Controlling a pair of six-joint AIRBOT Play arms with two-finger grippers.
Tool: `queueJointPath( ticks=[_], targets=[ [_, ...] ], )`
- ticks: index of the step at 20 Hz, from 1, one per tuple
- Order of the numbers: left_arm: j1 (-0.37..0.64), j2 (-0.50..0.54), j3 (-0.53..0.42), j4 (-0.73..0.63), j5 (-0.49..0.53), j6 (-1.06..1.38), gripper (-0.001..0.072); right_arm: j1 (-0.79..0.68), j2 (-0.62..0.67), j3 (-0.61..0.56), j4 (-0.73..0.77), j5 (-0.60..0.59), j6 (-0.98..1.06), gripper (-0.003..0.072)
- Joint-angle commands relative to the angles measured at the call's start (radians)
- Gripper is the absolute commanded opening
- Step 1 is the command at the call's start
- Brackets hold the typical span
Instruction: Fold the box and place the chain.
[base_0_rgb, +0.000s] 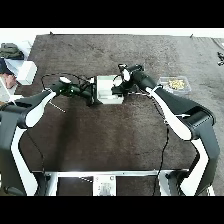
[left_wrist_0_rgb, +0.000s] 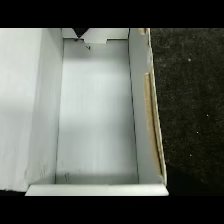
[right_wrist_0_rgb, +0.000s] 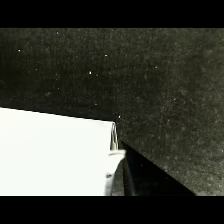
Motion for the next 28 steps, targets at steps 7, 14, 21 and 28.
queueJointPath(
  ticks=[7,14,21,28],
  targets=[
    [0.0,0.0,0.0,0.0,0.0,0.0,0.0345,0.011,-0.002,0.001,-0.028,-0.014,0.037,0.0046],
    [0.0,0.0,0.0,0.0,0.0,0.0,0.0344,0.011,0.01,0.001,-0.035,-0.015,0.037,0.0335],
    [0.0,0.0,0.0,0.0,0.0,0.0,0.0345,0.01,0.12,0.001,-0.035,-0.011,-0.087,0.0501],
    [0.0,0.0,0.0,0.0,0.0,0.0,0.0344,-0.145,0.264,-0.005,-0.077,-0.06,-0.327,0.0499]
  ],
)
